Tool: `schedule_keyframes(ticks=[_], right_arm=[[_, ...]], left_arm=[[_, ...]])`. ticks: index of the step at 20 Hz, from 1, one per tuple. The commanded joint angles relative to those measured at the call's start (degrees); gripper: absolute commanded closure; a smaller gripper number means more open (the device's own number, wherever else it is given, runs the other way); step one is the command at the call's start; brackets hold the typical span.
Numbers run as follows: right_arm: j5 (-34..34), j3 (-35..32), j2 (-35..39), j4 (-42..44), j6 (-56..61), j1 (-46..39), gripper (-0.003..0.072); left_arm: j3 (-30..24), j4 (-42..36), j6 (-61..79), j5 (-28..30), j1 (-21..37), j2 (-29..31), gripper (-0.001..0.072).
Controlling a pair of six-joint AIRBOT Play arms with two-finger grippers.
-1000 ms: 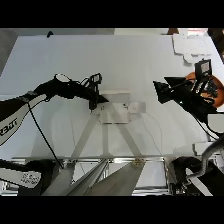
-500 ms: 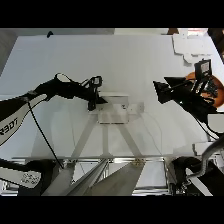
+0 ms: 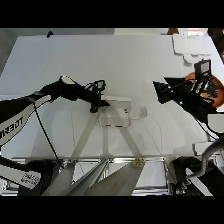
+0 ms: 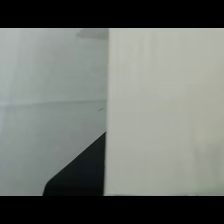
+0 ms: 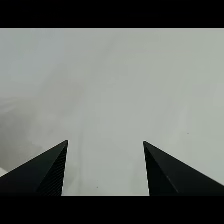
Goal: Fold the box and place the chain.
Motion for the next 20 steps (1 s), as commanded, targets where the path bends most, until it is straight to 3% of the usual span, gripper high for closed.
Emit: schedule_keyframes(ticks=[1, 7, 20], right_arm=[[1.0, 0.0, 0.0, 0.0, 0.0, 0.0, 0.0191], [1.1, 0.0, 0.0, 0.0, 0.0, 0.0, 0.0191], [1.1, 0.0, 0.0, 0.0, 0.0, 0.0, 0.0191]], left_arm=[[0.0, -1.0, 0.6, 0.7, -0.3, -0.1, 0.0703], [0.0, -2.0, 0.6, 4.0, -0.4, -0.1, 0.0703], [0.1, -0.8, 0.3, 3.8, -0.4, -0.7, 0.0702]])
